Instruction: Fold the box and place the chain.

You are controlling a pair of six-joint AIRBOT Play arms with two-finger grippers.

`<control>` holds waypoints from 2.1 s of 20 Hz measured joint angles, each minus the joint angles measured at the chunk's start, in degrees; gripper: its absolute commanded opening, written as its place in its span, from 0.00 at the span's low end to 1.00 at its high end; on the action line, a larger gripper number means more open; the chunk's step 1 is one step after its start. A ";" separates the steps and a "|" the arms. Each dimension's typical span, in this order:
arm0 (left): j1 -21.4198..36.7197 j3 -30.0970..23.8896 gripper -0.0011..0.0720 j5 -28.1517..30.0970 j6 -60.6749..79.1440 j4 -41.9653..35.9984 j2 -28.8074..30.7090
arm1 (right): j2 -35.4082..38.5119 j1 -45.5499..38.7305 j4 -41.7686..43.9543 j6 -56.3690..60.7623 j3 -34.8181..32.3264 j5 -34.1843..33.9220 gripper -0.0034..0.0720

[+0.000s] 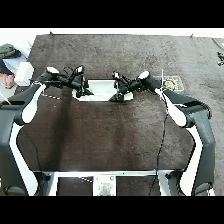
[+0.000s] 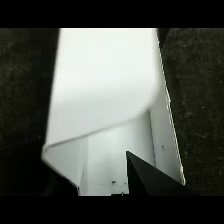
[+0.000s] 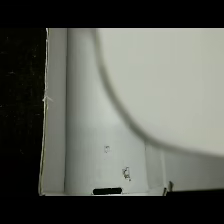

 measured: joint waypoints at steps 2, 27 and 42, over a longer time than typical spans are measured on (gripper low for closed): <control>1.40 0.09 0.57 -1.07 -0.26 -0.48 0.92 | 0.00 0.00 -0.02 0.02 0.00 0.02 0.54; -1.03 -14.95 0.02 0.50 -5.33 -5.55 15.17 | 0.00 0.00 -0.11 0.02 0.00 0.20 0.54; -3.23 -9.66 0.03 22.10 -13.09 -10.40 8.55 | 0.00 -0.04 -0.09 0.04 0.00 0.20 0.54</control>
